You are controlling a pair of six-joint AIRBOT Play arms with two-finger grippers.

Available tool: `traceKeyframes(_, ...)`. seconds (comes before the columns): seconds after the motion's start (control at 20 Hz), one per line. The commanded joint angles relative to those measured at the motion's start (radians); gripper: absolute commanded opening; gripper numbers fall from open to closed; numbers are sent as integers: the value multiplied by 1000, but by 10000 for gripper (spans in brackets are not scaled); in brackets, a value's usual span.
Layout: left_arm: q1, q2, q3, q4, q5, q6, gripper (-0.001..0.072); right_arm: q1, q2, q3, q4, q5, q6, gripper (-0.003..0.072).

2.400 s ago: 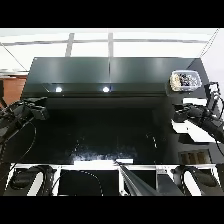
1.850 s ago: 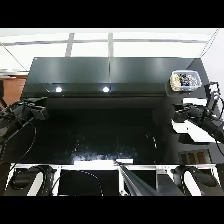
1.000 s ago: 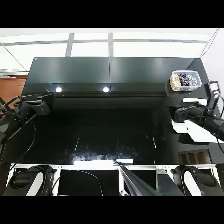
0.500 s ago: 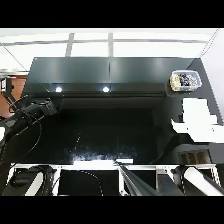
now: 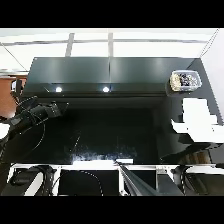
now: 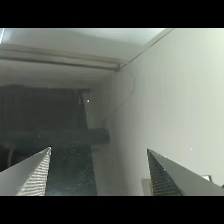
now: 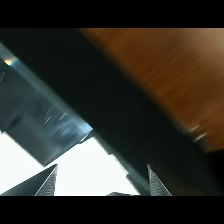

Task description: Fold the box and place the chain.

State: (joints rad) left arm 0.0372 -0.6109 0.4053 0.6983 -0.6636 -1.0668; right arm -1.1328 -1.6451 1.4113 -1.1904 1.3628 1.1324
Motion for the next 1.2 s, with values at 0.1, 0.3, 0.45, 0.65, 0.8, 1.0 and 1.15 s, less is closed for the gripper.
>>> traceKeyframes(0.1,0,-16,0,-1,-2,0,715,-26,-138,41,111,150,-117,622)
traceKeyframes(0.3,0,-16,0,-1,-2,0,715,-24,-154,41,161,170,-158,511)
traceKeyframes(0.45,0,-16,0,-1,-2,0,715,-24,-153,40,150,201,-157,433)
traceKeyframes(0.65,0,-16,0,-1,-12,0,715,2,-147,40,112,212,-167,70)
traceKeyframes(0.8,0,-16,0,-2,-23,0,715,60,-124,23,122,196,-193,11)
traceKeyframes(1.0,0,-16,0,-16,-78,0,714,147,-50,-28,335,155,-225,11)
traceKeyframes(1.15,0,-16,0,-16,-107,0,714,248,43,-72,449,134,-234,10)
